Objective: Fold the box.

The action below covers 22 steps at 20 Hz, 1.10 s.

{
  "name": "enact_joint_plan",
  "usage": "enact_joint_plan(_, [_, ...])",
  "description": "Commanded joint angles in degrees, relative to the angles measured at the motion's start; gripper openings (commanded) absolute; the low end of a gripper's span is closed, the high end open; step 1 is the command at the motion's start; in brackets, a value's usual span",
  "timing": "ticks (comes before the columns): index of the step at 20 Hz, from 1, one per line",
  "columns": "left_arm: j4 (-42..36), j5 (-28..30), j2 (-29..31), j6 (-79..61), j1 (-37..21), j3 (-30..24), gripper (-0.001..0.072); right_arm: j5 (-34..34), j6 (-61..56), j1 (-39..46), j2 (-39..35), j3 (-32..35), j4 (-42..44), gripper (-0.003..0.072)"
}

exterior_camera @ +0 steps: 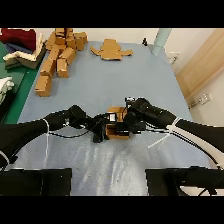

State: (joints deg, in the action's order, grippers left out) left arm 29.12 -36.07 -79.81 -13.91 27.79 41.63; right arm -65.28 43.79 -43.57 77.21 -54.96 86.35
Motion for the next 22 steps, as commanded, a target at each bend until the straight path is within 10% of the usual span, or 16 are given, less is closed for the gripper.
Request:
enact_joint_plan(1, [0.00, 0.02, -0.02, 0.00, 0.04, -0.02, 0.0400, -1.62, 0.39, 0.04, -2.29, -0.85, 1.31, 0.0461])
enact_joint_plan(9, [0.00, 0.02, -0.02, 0.00, 0.04, -0.02, 0.0401, -4.83, 0.72, 3.50, -8.90, -2.47, -1.33, 0.0398])
enact_joint_plan(15, [0.00, 0.02, -0.02, 0.00, 0.04, -0.02, 0.0401, -0.26, 5.51, 12.79, -9.14, -3.10, 1.31, 0.0001])
enact_joint_plan(19, [0.00, 0.02, -0.02, 0.00, 0.04, -0.02, 0.0400, 8.35, 30.01, 30.45, -3.89, -3.13, 32.83, 0.0001])
enact_joint_plan(22, [0.00, 0.02, -0.02, 0.00, 0.04, -0.02, 0.0400, 2.14, 46.10, 41.57, 4.52, -3.13, 55.63, 0.0001])
